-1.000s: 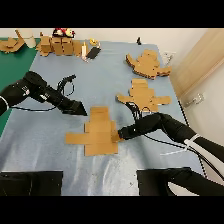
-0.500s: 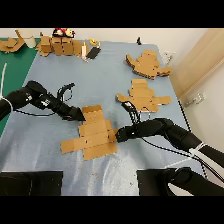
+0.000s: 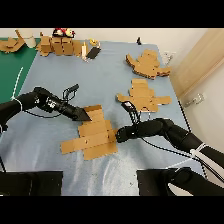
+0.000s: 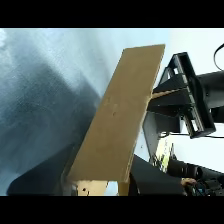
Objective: Fold the box.
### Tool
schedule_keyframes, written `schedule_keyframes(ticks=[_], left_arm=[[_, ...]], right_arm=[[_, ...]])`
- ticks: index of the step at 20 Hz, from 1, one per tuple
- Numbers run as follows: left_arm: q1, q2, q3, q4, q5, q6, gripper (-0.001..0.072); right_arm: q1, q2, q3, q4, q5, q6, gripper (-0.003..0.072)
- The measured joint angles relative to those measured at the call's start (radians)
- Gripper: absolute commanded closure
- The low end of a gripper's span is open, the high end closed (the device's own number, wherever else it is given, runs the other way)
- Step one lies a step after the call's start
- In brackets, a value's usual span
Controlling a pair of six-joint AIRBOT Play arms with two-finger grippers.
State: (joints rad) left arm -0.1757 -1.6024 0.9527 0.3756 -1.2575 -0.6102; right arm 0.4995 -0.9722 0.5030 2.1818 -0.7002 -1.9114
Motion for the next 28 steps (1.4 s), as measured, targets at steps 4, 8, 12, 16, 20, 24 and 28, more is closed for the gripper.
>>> schedule_keyframes(ticks=[4, 8, 12, 16, 20, 24, 28], left_arm=[[-0.003, -0.013, 0.000, -0.020, -0.019, 0.037, 0.0363], [-0.004, -0.017, 0.000, -0.028, -0.031, 0.061, 0.0569], [-0.005, -0.018, 0.000, -0.029, -0.035, 0.084, 0.0608], [-0.005, -0.018, 0.000, -0.030, -0.035, 0.114, 0.0608], [-0.022, -0.016, 0.000, -0.031, -0.031, 0.145, 0.0693], [-0.090, 0.015, 0.000, -0.032, -0.013, 0.221, 0.0698], [-0.173, 0.077, 0.000, -0.031, 0.068, 0.294, 0.0699]], right_arm=[[0.000, 0.000, 0.000, 0.000, 0.000, 0.000, 0.0687], [0.000, 0.000, 0.000, 0.000, 0.000, 0.001, 0.0687], [0.000, 0.000, 0.000, 0.000, -0.001, 0.003, 0.0687], [0.000, 0.000, 0.000, -0.001, 0.000, 0.016, 0.0319], [-0.019, 0.000, 0.005, -0.032, 0.000, 0.092, 0.0303], [-0.101, 0.011, 0.048, -0.095, -0.019, 0.201, 0.0304], [-0.226, 0.051, 0.100, -0.132, -0.056, 0.285, 0.0339]])
